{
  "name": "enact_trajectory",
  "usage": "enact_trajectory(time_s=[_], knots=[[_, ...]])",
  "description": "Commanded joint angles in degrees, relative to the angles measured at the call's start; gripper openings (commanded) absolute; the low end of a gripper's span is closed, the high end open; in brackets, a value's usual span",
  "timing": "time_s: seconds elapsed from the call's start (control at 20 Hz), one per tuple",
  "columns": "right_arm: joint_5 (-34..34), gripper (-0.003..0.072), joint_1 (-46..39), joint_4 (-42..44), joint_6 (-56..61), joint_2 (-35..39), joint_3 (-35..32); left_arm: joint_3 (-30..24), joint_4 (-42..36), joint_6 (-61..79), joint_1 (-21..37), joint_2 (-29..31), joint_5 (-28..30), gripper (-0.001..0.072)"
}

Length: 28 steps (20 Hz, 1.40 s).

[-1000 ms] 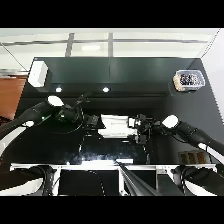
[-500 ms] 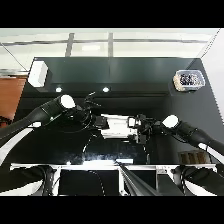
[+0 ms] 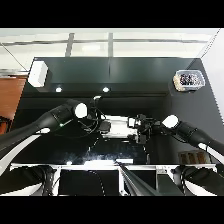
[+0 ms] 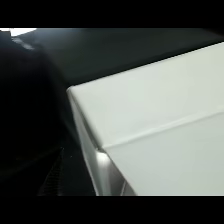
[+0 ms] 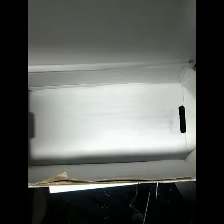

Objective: Fold the box and place the chain.

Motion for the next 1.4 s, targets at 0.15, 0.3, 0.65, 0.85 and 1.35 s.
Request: enact_trajectory(time_s=[0.15, 0.3, 0.65, 0.85, 1.35], knots=[[0.04, 0.0167, 0.02, 0.02, 0.04, -0.04, -0.02, 3.76, 16.44, -16.63, -7.32, -1.46, -2.84, 0.0502], [0.04, 0.0167, 0.02, 0.02, 0.04, -0.04, -0.02, 7.89, 17.86, -17.97, -7.82, -4.7, -7.13, 0.0502], [0.07, 0.0167, 0.02, 0.02, 0.04, -0.04, -0.02, 9.9, 18.71, -20.85, -7.76, -7.28, -6.91, 0.0368], [0.07, 0.0167, 0.02, 0.02, 0.04, -0.04, -0.02, 10.01, 18.64, -21.84, -7.8, -7.28, -6.91, 0.0143], [0.07, 0.0166, 0.02, 0.02, 0.04, -0.04, -0.02, 10.71, 18.47, -23.96, -7.82, -7.3, -6.86, 0.0378]])
